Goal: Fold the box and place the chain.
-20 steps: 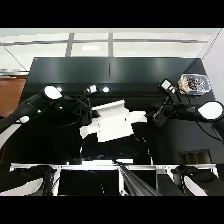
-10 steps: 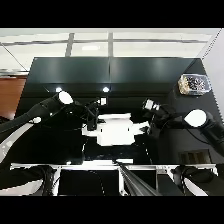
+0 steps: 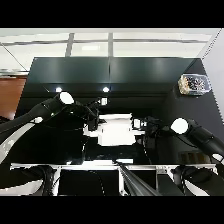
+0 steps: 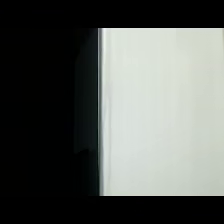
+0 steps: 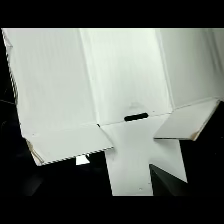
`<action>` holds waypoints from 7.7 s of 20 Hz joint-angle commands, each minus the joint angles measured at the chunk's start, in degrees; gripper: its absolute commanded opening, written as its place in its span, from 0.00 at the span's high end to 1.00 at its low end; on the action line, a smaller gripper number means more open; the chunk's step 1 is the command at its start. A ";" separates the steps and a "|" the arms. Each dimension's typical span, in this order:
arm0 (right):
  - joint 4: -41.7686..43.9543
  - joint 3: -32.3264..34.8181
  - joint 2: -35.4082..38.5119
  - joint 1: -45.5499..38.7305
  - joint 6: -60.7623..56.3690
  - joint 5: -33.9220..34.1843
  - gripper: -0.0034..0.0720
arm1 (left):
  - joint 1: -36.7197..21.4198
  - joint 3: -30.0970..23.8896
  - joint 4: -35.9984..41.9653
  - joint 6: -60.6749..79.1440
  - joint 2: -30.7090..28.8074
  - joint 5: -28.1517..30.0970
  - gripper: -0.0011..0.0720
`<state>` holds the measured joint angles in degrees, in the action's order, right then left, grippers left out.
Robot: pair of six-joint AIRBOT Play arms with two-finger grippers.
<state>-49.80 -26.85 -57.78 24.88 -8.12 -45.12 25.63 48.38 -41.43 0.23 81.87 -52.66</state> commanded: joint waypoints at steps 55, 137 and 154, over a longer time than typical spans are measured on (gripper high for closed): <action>13.86 -6.49 -13.92 -0.24 16.59 3.34 0.03 | 0.07 -0.02 -0.09 0.00 -0.02 -0.24 0.94; 16.79 -6.34 -15.56 -0.17 17.38 7.87 0.41 | -9.53 -10.51 -1.05 -0.50 -14.49 -0.31 0.01; 16.81 -6.34 -15.56 -0.17 17.38 7.87 0.41 | 0.72 -10.43 10.67 0.66 -8.57 8.66 0.71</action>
<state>-33.01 -33.15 -73.36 24.67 9.26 -37.34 26.04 38.00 -37.12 1.10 72.23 -44.05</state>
